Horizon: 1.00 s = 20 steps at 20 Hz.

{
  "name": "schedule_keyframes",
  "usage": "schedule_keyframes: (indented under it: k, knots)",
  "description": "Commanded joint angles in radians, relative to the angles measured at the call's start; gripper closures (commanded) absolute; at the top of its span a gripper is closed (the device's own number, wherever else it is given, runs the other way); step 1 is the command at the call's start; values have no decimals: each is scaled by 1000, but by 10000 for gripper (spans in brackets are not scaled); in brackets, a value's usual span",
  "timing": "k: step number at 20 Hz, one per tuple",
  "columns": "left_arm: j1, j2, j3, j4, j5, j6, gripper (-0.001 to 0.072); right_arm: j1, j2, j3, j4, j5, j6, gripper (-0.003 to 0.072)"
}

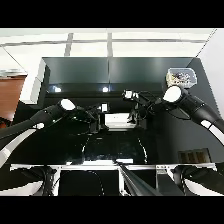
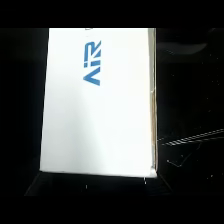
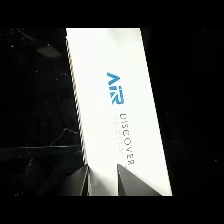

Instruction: Fold the box and place the chain.

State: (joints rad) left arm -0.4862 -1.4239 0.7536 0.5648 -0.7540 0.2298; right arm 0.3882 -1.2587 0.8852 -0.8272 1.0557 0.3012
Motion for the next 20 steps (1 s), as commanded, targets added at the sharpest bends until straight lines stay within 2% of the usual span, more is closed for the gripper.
schedule_keyframes:
  k: [1,2,15,20]
  knots:
    - [0,0,0,0,-1,-2,423,1,1,-8,-5,9,10,396]
    - [0,0,0,-1,-1,-2,422,1,1,-8,-4,8,10,368]
    - [0,0,0,0,-1,-2,418,-2,-1,-13,-37,42,105,372]
    - [0,0,0,-1,-1,-2,417,-33,92,4,42,47,262,373]
